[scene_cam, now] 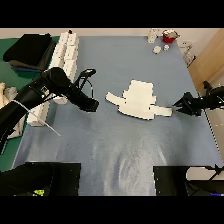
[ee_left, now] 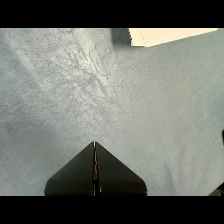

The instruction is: Fold the box.

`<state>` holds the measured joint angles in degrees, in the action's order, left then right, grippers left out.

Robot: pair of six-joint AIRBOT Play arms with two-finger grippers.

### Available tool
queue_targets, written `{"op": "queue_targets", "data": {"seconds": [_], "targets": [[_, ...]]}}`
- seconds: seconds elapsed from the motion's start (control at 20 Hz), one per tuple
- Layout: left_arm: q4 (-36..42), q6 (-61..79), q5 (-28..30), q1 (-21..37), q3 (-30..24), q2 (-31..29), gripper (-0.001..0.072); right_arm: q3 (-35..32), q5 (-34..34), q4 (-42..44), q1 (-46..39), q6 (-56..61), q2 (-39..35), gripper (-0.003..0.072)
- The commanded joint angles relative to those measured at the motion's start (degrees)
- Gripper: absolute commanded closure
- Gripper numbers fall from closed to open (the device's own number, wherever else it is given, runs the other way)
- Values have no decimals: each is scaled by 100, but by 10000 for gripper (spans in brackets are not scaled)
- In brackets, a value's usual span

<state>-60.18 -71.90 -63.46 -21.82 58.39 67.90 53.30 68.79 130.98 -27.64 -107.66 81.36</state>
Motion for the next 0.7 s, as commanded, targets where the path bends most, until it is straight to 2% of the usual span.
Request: {"op": "queue_targets", "data": {"seconds": [0.0, 0.25, 0.5, 0.55, 0.6, 0.65], "targets": [[0, 2, 48, 2, -2, 0, 696, 7, -68, 332, -9, -450, 509, 305], [2, 4, 50, 0, -2, 0, 696, 7, -7, 393, 133, -697, 619, 345], [120, 4, 28, 0, 0, 0, 696, 7, 63, 612, 800, -807, 619, 355], [153, 4, 28, 0, 0, 0, 696, 9, 24, 632, 916, -807, 619, 371], [153, 7, 28, 0, 0, 0, 696, 9, -15, 640, 994, -807, 619, 437], [153, 4, 35, 2, 0, 0, 696, 11, -44, 649, 1049, -807, 619, 468]]}}
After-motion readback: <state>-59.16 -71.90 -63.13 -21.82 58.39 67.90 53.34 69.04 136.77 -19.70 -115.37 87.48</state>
